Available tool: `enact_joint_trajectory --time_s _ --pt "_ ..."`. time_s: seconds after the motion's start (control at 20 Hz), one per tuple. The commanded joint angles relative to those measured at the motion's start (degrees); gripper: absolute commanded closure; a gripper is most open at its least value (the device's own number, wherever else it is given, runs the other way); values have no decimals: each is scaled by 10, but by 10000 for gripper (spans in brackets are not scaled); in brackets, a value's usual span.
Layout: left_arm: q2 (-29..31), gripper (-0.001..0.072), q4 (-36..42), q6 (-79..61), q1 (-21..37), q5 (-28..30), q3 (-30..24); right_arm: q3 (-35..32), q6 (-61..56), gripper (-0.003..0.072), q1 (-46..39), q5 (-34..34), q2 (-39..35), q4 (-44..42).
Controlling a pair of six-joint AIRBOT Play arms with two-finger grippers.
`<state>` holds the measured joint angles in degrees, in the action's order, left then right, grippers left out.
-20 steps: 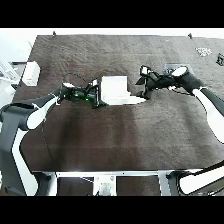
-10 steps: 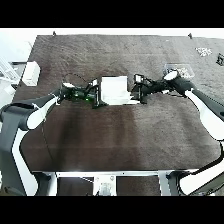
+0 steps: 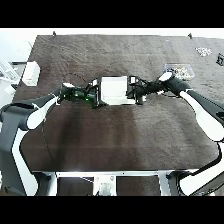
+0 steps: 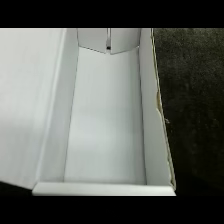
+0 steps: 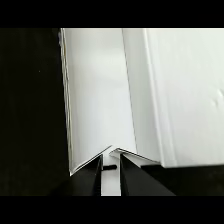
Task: Fold the box and place the chain.
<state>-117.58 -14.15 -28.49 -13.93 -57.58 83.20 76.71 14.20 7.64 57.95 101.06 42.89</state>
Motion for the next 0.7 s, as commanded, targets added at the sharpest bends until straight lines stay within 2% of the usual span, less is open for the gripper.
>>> enact_joint_trajectory --time_s 0.0,0.1,0.15,0.2,0.3,0.35,0.4,0.45,0.6,0.65 --pt "0 186 0 0 0 0 0 0 0 539 17 -1 9 -10" --pt "0 186 0 0 0 0 0 0 0 528 21 -1 19 -11" --pt "0 186 0 0 0 0 0 0 0 474 22 -1 21 -11" --pt "0 187 0 0 0 0 0 0 0 387 22 -1 23 -11" --pt "0 187 0 0 0 0 0 0 0 370 22 -1 23 -11" --pt "0 186 0 0 0 0 0 0 4 333 21 -1 23 -10" --pt "0 186 0 0 0 0 0 0 16 258 21 -1 23 -10" --pt "0 187 0 0 0 0 0 0 29 140 21 -1 23 -10" --pt "0 186 0 0 0 0 0 0 45 117 21 -1 23 -3" --pt "0 186 0 0 0 0 0 0 45 66 21 -1 23 -1"
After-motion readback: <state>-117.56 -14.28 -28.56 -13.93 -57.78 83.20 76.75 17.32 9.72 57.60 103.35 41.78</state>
